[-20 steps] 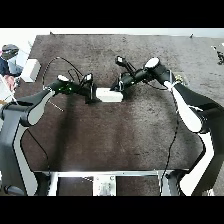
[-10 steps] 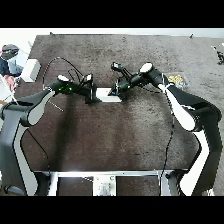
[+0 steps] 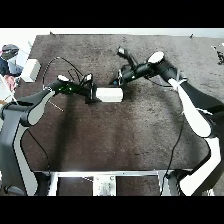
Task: Fold the box and place the chain.
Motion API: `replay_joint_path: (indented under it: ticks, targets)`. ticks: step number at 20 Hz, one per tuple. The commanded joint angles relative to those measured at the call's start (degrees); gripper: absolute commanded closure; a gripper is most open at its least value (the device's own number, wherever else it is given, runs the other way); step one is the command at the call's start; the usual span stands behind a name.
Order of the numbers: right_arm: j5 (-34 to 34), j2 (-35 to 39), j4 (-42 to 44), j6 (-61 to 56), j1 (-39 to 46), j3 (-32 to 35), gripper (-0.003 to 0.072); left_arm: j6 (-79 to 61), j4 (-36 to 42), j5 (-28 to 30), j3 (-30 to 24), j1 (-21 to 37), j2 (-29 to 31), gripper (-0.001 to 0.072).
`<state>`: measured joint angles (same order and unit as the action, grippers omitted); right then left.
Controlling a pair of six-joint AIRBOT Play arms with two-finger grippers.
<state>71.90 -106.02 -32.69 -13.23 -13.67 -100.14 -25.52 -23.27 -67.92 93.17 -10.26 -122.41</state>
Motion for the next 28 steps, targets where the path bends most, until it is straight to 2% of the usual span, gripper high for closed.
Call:
replay_joint_path:
  ticks: [1,3,5,7,12,15,17,19,21,28]
  targets:
    - [-2.1,8.3,2.9,-6.6,1.1,0.0,0.0678,0.0,0.0,0.0,0.0,0.0,0.0,0.0240]
    - [-4.2,14.1,2.9,-10.7,2.3,3.1,0.0678,0.0,0.0,0.0,0.0,0.0,0.0,0.0240]
    - [-10.7,21.6,2.6,-12.3,3.6,10.9,0.0678,0.0,0.0,0.0,0.0,0.0,0.0,0.0240]
    - [-19.1,30.8,2.2,-12.3,5.4,22.1,0.0678,0.0,0.0,0.0,0.0,0.0,0.0,0.0240]
    - [-48.3,57.3,2.1,-12.3,9.5,55.0,0.0676,0.0,0.0,0.0,0.0,0.0,0.0,0.0240]
    - [-57.3,70.3,2.1,-12.3,10.4,71.0,0.0676,0.0,0.0,0.0,0.0,0.0,0.0,0.0240]
    - [-61.5,77.0,2.1,-12.3,10.4,78.1,0.0676,0.0,0.0,0.0,0.0,0.0,0.0,0.0240]
    - [-65.8,82.1,2.1,-12.3,10.4,82.9,0.0676,0.0,0.0,0.0,0.0,0.0,0.0,0.0240]
    - [-66.8,85.3,2.1,-12.3,10.4,85.2,0.0676,0.0,0.0,0.0,0.0,0.0,0.0,0.0240]
    - [-66.8,86.2,2.1,-12.3,10.4,85.9,0.0676,0.0,0.0,0.0,0.0,0.0,0.0,0.0240]
